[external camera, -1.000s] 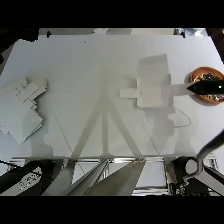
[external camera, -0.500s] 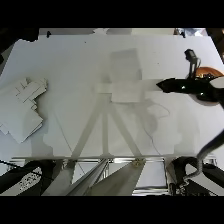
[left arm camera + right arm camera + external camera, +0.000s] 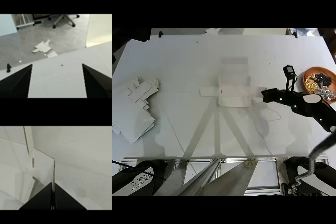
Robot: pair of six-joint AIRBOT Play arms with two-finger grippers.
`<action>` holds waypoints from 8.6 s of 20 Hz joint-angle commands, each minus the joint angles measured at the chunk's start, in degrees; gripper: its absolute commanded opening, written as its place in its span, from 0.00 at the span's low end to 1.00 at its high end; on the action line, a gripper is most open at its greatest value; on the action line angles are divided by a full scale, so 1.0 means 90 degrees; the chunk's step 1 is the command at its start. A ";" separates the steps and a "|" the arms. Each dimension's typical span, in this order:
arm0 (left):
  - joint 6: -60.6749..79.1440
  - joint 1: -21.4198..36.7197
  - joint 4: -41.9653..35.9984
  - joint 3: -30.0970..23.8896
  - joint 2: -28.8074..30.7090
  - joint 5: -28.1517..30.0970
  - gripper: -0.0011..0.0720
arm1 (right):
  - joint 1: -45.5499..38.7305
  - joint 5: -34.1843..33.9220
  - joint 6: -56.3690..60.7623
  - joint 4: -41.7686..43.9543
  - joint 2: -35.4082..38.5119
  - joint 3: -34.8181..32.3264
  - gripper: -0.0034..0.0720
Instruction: Fold the box and place the chain.
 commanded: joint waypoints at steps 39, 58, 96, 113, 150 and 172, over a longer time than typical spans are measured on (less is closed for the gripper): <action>-0.0867 -0.0250 -0.0398 0.0007 -0.0464 -0.2123 0.97 | 0.0053 0.0090 -0.1479 0.1389 -0.0678 -0.0066 0.06; -0.1945 -0.1443 0.1880 0.2788 -0.4507 -0.5081 0.97 | 0.0053 0.0090 -0.1479 0.1389 -0.0678 -0.0066 0.06; -0.1537 -0.2506 0.2538 0.4269 -0.5576 -0.6006 0.78 | 0.0053 0.0090 -0.1479 0.1389 -0.0678 -0.0066 0.06; -0.1275 -0.2511 0.2499 0.4267 -0.5576 -0.6173 0.03 | 0.0053 0.0090 -0.1479 0.1389 -0.0678 -0.0066 0.06; -0.0500 -0.2494 0.2455 0.4269 -0.5236 -0.6688 0.02 | 0.0049 0.0736 -0.1477 0.1389 -0.0248 -0.0061 0.62; 0.0600 -0.2511 0.2618 0.4248 -0.5807 -0.6368 0.01 | 0.0049 -0.0610 -0.1477 0.0799 0.1474 -0.0061 0.62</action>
